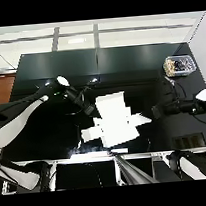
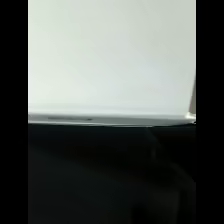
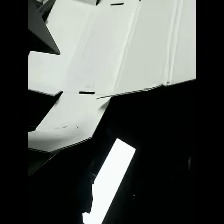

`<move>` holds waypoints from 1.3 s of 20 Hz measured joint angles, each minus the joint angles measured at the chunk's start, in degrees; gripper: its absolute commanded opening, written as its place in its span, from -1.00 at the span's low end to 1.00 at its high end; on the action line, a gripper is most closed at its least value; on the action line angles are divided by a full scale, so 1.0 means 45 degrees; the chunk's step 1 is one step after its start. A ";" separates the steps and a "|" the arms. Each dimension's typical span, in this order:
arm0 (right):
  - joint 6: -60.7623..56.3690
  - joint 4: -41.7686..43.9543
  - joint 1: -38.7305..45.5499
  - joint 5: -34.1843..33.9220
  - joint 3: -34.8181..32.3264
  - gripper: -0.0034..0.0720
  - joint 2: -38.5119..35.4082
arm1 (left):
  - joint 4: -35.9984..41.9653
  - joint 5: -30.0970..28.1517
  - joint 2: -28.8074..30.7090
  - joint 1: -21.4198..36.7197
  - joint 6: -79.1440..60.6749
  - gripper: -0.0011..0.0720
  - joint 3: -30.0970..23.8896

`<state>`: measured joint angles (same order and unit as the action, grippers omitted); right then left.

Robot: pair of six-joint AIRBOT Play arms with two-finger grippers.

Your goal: Fold the box and place the chain.

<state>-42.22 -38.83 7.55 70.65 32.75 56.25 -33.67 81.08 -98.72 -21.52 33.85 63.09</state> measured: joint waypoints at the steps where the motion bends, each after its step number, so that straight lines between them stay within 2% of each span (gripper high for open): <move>1: 0.0039 0.0029 -0.0005 0.0593 0.0476 0.97 -0.0005 | -0.0039 -0.0374 0.0432 -0.0087 -0.0238 -0.90 -0.0257; 4: 0.0437 0.0554 -0.0029 0.1768 0.1506 0.97 -0.0029 | -0.0102 -0.2074 0.1821 -0.0345 -0.1428 -0.90 -0.1292; 6: 0.0923 0.0665 -0.0029 0.1778 0.1846 0.97 -0.0029 | -0.0364 -0.3123 0.2526 -0.0549 -0.2909 -0.90 -0.1744; 10: 0.1447 0.0379 -0.0345 0.1156 0.2064 0.97 -0.0024 | -0.0899 -0.4668 0.3045 -0.0976 -0.5897 -0.90 -0.2108; 14: 0.2574 -0.0578 -0.1758 -0.0282 0.1549 0.97 -0.0024 | -0.1107 -0.6144 0.2939 -0.1161 -0.7295 -0.89 -0.2205; 20: 0.4988 -0.1739 -0.3866 -0.3449 -0.0083 0.96 -0.0015 | -0.1341 -0.6552 0.2822 -0.1219 -0.7834 -0.89 -0.2229; 23: 0.5537 -0.2909 -0.4337 -0.3905 -0.0627 0.96 -0.0005 | -0.1384 -0.6557 0.2812 -0.1224 -0.7912 -0.89 -0.2229; 26: 0.6096 -0.3041 -0.4551 -0.4085 -0.1127 0.96 -0.0005 | -0.1418 -0.6567 0.2812 -0.1224 -0.7946 -0.89 -0.2234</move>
<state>-14.79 -52.51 -12.93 52.27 27.68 56.23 -40.05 51.53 -86.06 -27.03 -1.91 53.04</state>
